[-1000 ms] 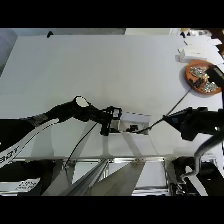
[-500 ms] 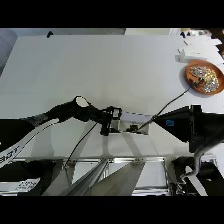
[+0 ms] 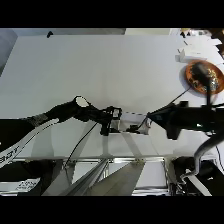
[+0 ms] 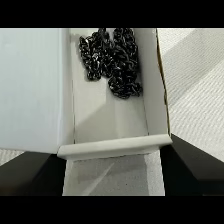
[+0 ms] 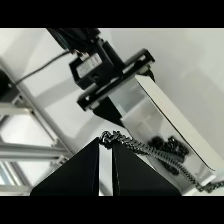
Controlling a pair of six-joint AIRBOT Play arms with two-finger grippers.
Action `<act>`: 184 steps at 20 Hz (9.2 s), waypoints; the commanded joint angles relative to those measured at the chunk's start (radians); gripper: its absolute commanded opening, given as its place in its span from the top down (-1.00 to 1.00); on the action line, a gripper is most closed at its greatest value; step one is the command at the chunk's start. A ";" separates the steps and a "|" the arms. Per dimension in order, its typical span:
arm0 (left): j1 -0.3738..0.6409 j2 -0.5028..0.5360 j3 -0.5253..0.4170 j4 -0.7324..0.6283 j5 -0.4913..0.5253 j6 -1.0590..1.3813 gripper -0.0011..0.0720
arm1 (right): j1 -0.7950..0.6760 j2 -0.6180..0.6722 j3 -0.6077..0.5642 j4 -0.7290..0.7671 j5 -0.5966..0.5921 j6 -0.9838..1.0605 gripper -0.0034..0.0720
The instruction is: Fold the box and place the chain.
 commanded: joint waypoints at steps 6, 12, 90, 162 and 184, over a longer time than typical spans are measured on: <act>0.000 0.000 0.001 0.000 0.000 0.000 0.40 | 0.169 -0.226 -0.148 -0.169 -0.133 0.006 0.85; 0.000 0.000 0.001 0.000 0.000 0.000 0.40 | 0.182 -0.253 -0.164 -0.171 -0.123 0.006 0.54; 0.000 0.000 0.001 0.000 0.000 0.000 0.40 | -0.142 0.132 0.104 0.068 0.212 0.125 0.85; 0.000 0.000 0.001 0.000 0.000 0.000 0.40 | -0.250 -0.730 -0.009 -0.587 -0.203 0.337 0.23; 0.000 0.000 0.001 0.000 0.000 0.000 0.40 | -0.250 -0.153 -0.041 -0.198 0.095 0.130 0.85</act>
